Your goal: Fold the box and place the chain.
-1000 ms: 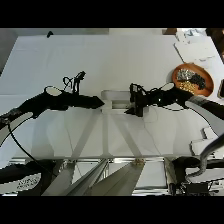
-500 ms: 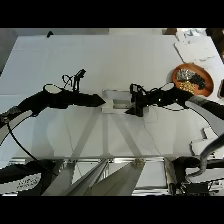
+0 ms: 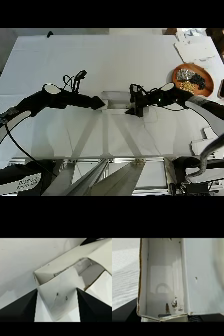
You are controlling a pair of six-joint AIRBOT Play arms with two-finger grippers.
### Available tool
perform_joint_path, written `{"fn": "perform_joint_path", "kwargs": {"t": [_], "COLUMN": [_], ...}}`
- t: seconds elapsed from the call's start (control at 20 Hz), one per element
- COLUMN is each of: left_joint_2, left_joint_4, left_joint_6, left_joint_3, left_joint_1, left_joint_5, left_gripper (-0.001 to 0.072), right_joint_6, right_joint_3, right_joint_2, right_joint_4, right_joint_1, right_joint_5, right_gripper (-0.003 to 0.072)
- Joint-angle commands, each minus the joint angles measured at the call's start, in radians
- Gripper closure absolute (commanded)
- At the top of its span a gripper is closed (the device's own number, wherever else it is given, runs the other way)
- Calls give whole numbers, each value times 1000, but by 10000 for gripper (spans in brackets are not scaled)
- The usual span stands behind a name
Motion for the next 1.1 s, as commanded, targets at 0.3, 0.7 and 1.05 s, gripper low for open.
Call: {"fn": "perform_joint_path", "kwargs": {"t": [0.3,0.7,1.05], "left_joint_2": [10,1,-4], "left_joint_4": [13,-29,-5], "left_joint_6": [-2,-74,-109], "left_joint_3": [1,1,3], "left_joint_1": [6,-50,-79], "left_joint_5": [-18,58,105], "left_gripper": [202,216,275], "right_joint_6": [0,0,0], "right_joint_3": [1,1,1], "right_joint_2": [0,0,0], "right_joint_4": [0,0,0], "right_joint_1": [0,0,0], "right_joint_5": [-1,-1,-1], "right_gripper": [194,194,194]}}
